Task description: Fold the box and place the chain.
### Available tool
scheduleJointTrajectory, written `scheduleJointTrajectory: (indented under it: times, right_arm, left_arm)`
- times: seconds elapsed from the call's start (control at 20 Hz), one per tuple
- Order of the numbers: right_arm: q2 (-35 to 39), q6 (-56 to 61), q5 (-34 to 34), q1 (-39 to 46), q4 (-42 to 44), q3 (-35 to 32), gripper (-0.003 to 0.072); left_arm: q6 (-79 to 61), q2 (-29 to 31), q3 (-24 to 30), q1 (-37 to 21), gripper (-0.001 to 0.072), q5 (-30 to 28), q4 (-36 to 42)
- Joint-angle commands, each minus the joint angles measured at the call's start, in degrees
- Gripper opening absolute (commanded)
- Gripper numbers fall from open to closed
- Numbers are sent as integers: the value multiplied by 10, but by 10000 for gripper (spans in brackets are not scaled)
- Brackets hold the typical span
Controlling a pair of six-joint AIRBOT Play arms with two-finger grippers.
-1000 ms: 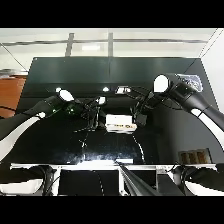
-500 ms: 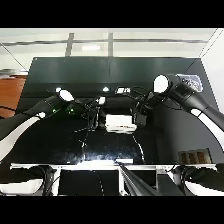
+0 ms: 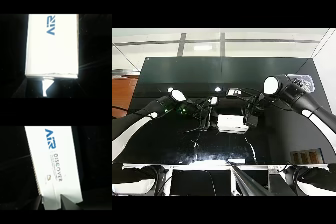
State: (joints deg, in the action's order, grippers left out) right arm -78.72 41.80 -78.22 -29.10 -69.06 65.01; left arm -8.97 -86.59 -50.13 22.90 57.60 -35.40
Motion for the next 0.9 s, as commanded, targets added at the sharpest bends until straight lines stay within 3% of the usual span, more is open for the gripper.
scheduleJointTrajectory:
  times: [0.0,0.4,0.45,0.5,0.85]
  right_arm:
    - [0,4,-1,-1,-2,-12,275]
    - [0,14,20,0,0,-23,277]
    - [1,16,20,1,-1,-23,333]
    - [3,21,21,3,-2,-22,446]
    - [75,80,10,52,-6,-22,446]
  left_arm:
    - [0,0,0,0,458,0,0]
    - [0,0,0,0,458,0,0]
    - [0,0,0,0,459,0,0]
    - [0,0,0,0,458,0,0]
    - [0,0,0,0,459,0,0]
